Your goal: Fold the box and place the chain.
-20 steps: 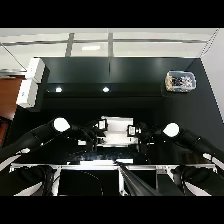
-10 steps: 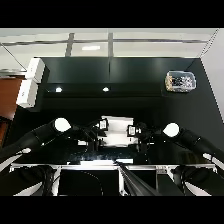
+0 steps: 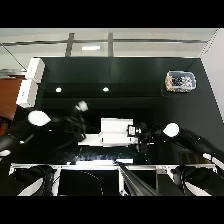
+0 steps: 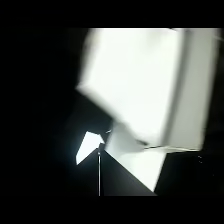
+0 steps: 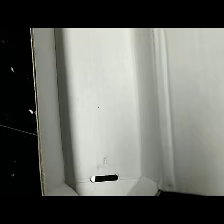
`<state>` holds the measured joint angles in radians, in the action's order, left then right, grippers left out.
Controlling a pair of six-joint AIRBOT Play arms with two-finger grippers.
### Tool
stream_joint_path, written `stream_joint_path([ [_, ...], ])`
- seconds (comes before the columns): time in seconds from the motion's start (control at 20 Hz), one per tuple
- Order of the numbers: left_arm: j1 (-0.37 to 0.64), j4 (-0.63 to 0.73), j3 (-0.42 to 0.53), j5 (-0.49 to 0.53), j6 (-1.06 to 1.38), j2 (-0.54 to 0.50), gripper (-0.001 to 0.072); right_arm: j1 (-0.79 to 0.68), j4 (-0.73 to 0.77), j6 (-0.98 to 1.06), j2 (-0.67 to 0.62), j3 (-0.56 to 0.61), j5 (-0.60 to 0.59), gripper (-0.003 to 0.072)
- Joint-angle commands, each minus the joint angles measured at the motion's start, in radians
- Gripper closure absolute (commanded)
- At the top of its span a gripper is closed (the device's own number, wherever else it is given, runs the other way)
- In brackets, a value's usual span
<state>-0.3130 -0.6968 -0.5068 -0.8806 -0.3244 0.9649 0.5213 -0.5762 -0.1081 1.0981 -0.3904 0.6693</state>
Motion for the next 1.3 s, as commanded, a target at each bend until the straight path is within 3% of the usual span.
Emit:
stream_joint_path([
  [0.0, 0.336, -0.053, 0.000, -0.161, -0.369, -0.066, 0.0679, 0.000, 0.000, -0.001, 0.000, 0.000, -0.001, 0.0260],
  [0.15, 0.567, -0.054, 0.009, -0.278, -0.476, -0.064, 0.0679, 0.000, 0.000, -0.001, 0.000, 0.000, 0.000, 0.0259],
  [0.35, 0.669, -0.053, 0.114, -0.282, -0.872, -0.038, 0.0679, 0.000, 0.000, -0.001, 0.000, 0.000, -0.001, 0.0259],
  [0.5, 0.661, -0.046, 0.190, -0.332, -0.894, 0.042, 0.0680, 0.000, 0.000, -0.001, 0.000, 0.000, -0.001, 0.0259],
  [0.65, 0.608, -0.011, 0.228, -0.320, -0.823, 0.094, 0.0680, 0.000, 0.000, -0.001, 0.000, 0.000, -0.001, 0.0259],
  [0.9, 0.467, 0.029, 0.229, -0.212, -0.805, 0.127, 0.0680, 0.000, 0.000, -0.001, 0.000, 0.000, 0.000, 0.0259],
  [1.25, 0.404, 0.091, 0.229, -0.200, -0.737, 0.219, 0.0680, 0.000, 0.000, -0.001, 0.000, 0.000, -0.001, 0.0259],
])
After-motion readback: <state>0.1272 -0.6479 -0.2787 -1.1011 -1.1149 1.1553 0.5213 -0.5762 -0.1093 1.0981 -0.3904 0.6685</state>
